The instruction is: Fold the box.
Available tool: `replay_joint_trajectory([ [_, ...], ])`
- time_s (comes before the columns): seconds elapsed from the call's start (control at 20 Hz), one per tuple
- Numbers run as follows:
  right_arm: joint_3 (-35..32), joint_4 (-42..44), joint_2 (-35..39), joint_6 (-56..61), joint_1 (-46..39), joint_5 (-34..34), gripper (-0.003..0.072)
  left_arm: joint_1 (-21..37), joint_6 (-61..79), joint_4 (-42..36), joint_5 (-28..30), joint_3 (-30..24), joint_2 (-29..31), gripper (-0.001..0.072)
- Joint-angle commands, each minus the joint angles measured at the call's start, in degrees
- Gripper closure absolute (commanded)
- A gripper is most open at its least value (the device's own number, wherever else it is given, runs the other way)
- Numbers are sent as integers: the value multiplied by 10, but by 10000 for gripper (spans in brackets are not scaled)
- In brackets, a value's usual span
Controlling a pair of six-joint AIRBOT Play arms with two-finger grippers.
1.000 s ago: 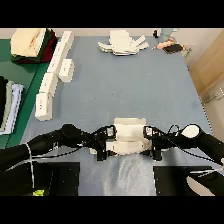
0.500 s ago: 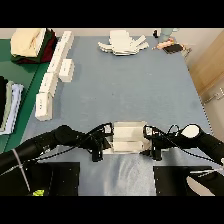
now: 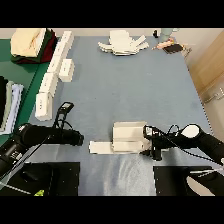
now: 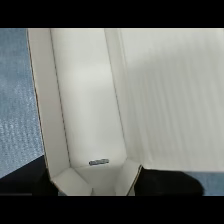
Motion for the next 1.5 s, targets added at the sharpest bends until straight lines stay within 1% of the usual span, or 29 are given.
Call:
replay_joint_trajectory([
  [0.0,0,0,0,0,0,0,97,58,-43,-76,-56,-20,-18,691],
  [0.2,0,0,0,0,0,0,98,57,14,-181,9,-62,-82,691],
  [0.35,0,0,0,0,0,0,98,55,103,-290,33,-73,-120,691],
  [0.4,0,0,0,0,0,0,98,48,125,-314,42,-76,-131,692],
  [0.5,0,0,0,0,0,0,98,21,127,-323,66,-79,-146,691],
  [0.65,0,0,0,0,0,0,98,-37,130,-355,111,-78,-146,692],
  [0.8,0,0,0,0,0,0,98,-89,142,-383,138,-71,-146,691],
  [0.9,0,0,0,0,0,0,98,-105,142,-385,145,-58,-146,689],
  [1.0,0,0,0,0,0,0,98,-105,142,-385,143,-40,-146,687],
  [1.05,0,0,0,0,0,0,97,-105,142,-385,144,-31,-146,664],
  [1.1,0,0,0,0,0,0,98,-105,142,-385,145,-23,-146,376],
  [1.15,0,0,0,0,0,0,98,-105,142,-385,144,-18,-147,282],
  [1.45,0,0,0,0,0,0,98,-106,141,-411,145,-16,-147,281],
])
